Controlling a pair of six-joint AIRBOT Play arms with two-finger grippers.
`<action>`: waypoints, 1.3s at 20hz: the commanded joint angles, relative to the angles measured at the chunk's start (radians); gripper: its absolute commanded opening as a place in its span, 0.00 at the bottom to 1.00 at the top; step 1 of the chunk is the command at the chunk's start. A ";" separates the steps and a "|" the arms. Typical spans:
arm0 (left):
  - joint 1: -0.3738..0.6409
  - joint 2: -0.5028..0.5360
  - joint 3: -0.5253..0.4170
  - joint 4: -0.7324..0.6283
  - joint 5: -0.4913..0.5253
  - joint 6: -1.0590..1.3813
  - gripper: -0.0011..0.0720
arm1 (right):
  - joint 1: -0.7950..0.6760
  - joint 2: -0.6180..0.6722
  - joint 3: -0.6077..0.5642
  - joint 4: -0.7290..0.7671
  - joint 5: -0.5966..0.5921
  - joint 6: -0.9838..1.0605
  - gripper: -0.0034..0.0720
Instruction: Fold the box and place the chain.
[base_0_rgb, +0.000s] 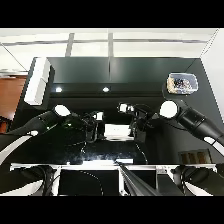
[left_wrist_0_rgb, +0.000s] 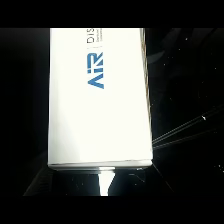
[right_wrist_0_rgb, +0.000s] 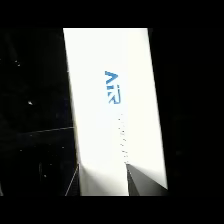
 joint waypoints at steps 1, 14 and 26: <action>-0.001 -0.001 0.000 0.000 0.000 0.000 0.59 | -0.034 0.030 0.028 0.005 0.069 0.119 0.55; -0.001 -0.001 0.000 0.000 0.000 0.000 0.59 | -0.123 0.011 -0.233 0.674 -0.114 0.539 0.06; -0.001 -0.001 0.000 0.000 0.000 0.000 0.59 | -0.122 -0.090 -0.233 0.527 -0.125 0.542 0.06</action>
